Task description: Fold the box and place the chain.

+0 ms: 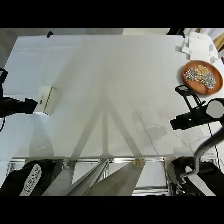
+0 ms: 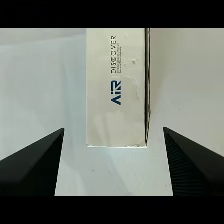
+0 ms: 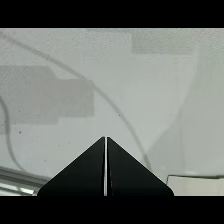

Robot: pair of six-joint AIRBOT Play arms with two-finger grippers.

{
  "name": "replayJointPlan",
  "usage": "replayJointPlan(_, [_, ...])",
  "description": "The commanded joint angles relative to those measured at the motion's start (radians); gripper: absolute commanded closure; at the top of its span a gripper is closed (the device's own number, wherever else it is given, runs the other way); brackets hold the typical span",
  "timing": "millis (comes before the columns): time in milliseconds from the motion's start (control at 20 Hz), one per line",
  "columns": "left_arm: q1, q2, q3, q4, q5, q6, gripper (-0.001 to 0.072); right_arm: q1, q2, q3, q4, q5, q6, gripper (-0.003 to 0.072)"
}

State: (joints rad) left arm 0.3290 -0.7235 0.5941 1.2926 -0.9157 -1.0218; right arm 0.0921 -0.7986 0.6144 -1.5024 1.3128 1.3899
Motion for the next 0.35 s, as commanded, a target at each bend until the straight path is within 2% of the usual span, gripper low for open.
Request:
replayJointPlan(0, [-0.001, 0.010, -0.001, -0.001, 0.007, 0.000, 0.0014, -0.001, 0.001, 0.000, 0.000, 0.000, 0.000, 0.0665])
replayJointPlan(300, [-0.001, 0.010, -0.001, -0.002, 0.026, 0.000, 0.0014, -0.001, 0.001, 0.000, 0.000, 0.000, 0.000, 0.0665])
